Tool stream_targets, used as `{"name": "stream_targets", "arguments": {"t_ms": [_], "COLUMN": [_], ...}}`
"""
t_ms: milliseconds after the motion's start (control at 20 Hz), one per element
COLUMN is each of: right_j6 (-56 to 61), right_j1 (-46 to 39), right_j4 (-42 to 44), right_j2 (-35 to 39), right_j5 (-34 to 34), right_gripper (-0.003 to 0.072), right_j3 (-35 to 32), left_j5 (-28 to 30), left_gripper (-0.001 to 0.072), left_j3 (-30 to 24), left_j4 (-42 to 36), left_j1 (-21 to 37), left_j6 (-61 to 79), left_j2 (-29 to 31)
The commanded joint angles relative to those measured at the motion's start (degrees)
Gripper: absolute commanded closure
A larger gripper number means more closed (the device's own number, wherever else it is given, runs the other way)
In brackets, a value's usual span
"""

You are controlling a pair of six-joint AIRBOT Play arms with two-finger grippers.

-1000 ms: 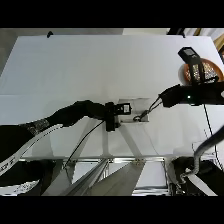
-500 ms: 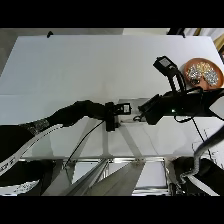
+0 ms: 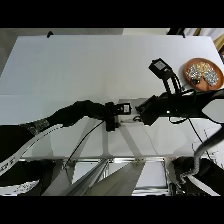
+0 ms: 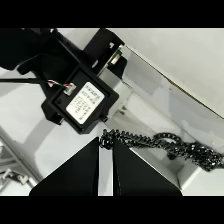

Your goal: Fold the box and place the chain.

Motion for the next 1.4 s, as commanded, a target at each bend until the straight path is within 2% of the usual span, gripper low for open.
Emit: {"name": "stream_targets", "arguments": {"t_ms": [0,300,500,550,600,650,800,900,1100,1250,1350], "right_j6": [0.6,0.6,0.5,0.5,0.3,0.3,0.3,0.3,0.6,0.6,0.6], "right_j1": [0.1,0.1,0.1,0.1,0.1,0.1,-0.2,-1.9,-13.3,-26.0,-32.2], "right_j4": [-0.5,-0.5,-0.5,-0.5,-0.5,-0.4,-0.5,-1.1,-5.9,-6.8,-6.9], "right_j2": [-1.4,-8.4,-14.2,-15.2,-15.6,-15.5,-12.7,-8.3,-0.8,-1.6,-4.8], "right_j5": [-4.5,-11.4,-11.6,-11.8,-12.1,-12.6,-12.7,-12.0,-6.6,-4.9,-8.3], "right_gripper": [0.0674,0.0674,0.0671,0.0612,0.0506,0.045,0.045,0.0451,0.0451,0.045,0.0451], "right_j3": [-4.4,-11.0,-11.3,-11.3,-11.3,-11.3,-11.2,-11.2,-11.2,-11.2,-11.1], "left_j5": [0.0,0.0,0.0,0.0,0.0,0.0,0.0,0.0,0.0,0.0,0.0], "left_gripper": [0.0557,0.0557,0.0557,0.0557,0.0557,0.0557,0.0557,0.0557,0.0557,0.0557,0.0557], "left_j3": [0.0,0.0,0.0,0.0,0.0,0.0,0.0,0.0,0.0,0.0,0.0], "left_j4": [0.0,0.0,0.0,0.0,0.0,0.0,0.0,0.0,0.0,0.0,0.0], "left_j1": [0.0,0.0,0.0,0.0,0.0,0.0,0.0,0.0,0.0,0.0,0.0], "left_j6": [0.0,0.0,0.0,0.0,0.0,0.0,0.0,0.0,0.0,0.0,0.0], "left_j2": [0.0,0.0,0.0,0.0,0.0,0.0,0.0,0.0,0.0,0.0,0.0]}}
